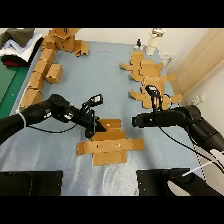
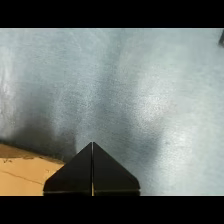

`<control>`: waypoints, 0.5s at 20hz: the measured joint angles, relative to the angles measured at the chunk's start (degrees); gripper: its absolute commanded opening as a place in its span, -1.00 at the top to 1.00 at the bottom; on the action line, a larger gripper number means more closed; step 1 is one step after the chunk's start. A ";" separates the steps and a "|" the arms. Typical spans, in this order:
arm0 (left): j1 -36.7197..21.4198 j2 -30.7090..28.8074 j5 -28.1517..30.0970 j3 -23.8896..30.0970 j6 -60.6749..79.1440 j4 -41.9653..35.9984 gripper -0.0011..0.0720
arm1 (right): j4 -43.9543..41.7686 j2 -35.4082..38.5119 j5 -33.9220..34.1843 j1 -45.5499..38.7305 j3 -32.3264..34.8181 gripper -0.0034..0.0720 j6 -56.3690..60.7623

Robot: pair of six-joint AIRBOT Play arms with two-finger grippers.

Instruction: Fold the box.

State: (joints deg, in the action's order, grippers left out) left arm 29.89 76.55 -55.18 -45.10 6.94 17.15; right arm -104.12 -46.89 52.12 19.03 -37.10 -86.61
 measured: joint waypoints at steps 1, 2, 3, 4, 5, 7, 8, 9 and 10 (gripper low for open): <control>0.00 -1.36 0.68 1.55 1.95 -0.94 0.94 | -0.04 0.02 -0.68 0.00 0.35 0.90 0.50; 0.07 -2.60 1.49 2.93 3.69 -1.53 0.94 | -0.07 0.02 -1.18 0.00 0.66 0.90 0.94; 0.07 -3.74 2.23 4.26 5.35 -2.23 0.94 | -0.13 0.02 -1.84 0.00 0.85 0.90 1.16; 0.13 -4.50 2.93 5.27 6.60 -2.56 0.94 | -0.22 0.02 -2.45 0.00 0.98 0.90 1.36; 0.13 -5.11 3.32 6.14 7.61 -2.82 0.94 | -0.22 0.02 -2.95 0.04 1.09 0.90 1.60; 0.52 -5.84 4.37 7.19 8.94 -3.13 0.94 | -0.26 0.02 -4.37 0.44 1.22 0.90 1.81; 0.90 -6.03 4.90 7.54 9.31 -2.89 0.94 | -0.24 0.02 -5.18 0.83 1.27 0.90 1.88; 1.33 -6.21 5.90 7.78 9.51 -2.43 0.94 | -0.20 0.02 -5.99 1.27 1.31 0.90 1.99; 1.84 -6.29 6.69 7.98 9.51 -1.86 0.94 | -0.02 0.02 -6.86 1.73 1.31 0.90 1.99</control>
